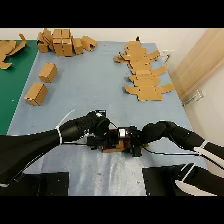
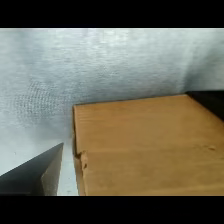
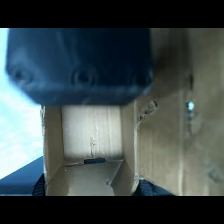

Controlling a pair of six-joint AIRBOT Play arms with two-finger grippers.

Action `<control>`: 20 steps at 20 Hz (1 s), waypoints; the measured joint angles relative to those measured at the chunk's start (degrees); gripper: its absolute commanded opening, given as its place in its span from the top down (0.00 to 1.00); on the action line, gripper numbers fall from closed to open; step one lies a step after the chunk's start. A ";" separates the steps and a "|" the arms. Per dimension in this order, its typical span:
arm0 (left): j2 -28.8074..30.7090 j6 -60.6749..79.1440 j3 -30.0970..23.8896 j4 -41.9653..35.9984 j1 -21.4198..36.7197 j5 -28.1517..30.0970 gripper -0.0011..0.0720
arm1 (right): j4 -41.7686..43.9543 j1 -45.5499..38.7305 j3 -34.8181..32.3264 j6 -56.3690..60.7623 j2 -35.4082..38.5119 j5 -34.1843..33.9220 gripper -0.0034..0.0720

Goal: Fold the box.

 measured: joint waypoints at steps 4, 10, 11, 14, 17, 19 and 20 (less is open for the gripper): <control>0.57 0.00 0.00 0.24 0.00 -0.15 0.18 | -0.04 0.00 0.00 0.00 0.00 0.00 0.28; 5.44 -0.07 0.00 2.49 0.07 -1.73 0.18 | -0.09 0.00 0.00 0.00 0.00 -0.02 0.28; 6.21 -0.11 0.00 2.60 0.13 -2.40 0.18 | -0.11 0.00 0.00 -0.02 0.00 -0.02 0.28; 8.11 -0.24 0.00 3.45 0.13 -4.52 0.18 | -0.13 0.00 0.00 -0.02 0.00 -0.02 0.28; 9.64 -0.28 0.00 4.11 0.13 -6.45 0.18 | -0.13 0.00 0.00 -0.02 0.00 -0.02 0.28; 10.45 -0.35 0.00 5.03 0.13 -8.02 0.18 | -0.13 0.00 0.00 -0.02 0.00 -0.04 0.28; 10.75 -0.42 0.00 5.38 0.13 -8.79 0.18 | -0.13 0.00 0.00 -0.02 0.00 -0.04 0.28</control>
